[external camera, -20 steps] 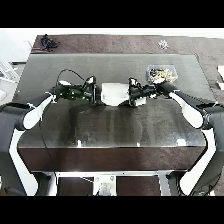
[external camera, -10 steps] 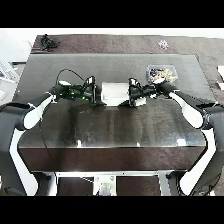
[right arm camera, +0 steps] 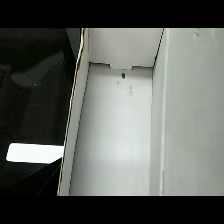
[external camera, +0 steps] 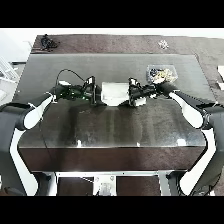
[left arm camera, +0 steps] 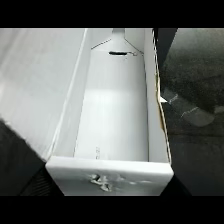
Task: Fold the box and place the chain.
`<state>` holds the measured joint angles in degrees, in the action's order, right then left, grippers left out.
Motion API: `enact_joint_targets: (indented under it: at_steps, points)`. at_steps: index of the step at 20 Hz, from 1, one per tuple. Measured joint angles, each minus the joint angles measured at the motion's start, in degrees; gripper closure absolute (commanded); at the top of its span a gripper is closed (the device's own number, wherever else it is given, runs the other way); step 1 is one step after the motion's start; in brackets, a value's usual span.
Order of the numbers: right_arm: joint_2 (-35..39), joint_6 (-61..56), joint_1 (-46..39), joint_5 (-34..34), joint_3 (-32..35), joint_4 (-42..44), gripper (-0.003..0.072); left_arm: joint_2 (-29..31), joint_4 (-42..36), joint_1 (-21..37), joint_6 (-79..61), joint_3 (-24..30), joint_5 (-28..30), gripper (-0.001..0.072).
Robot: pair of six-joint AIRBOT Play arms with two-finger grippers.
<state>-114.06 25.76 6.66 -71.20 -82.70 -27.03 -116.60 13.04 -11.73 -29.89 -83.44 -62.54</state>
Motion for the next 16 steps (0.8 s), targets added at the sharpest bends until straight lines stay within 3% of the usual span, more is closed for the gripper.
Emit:
enact_joint_targets:
  at_steps: [16]
  points:
    - [0.00, 0.00, -0.02, 0.07, 0.00, -0.02, 0.0107, -1.64, -2.84, -0.02, -2.43, -0.04, -0.66, -0.0011]
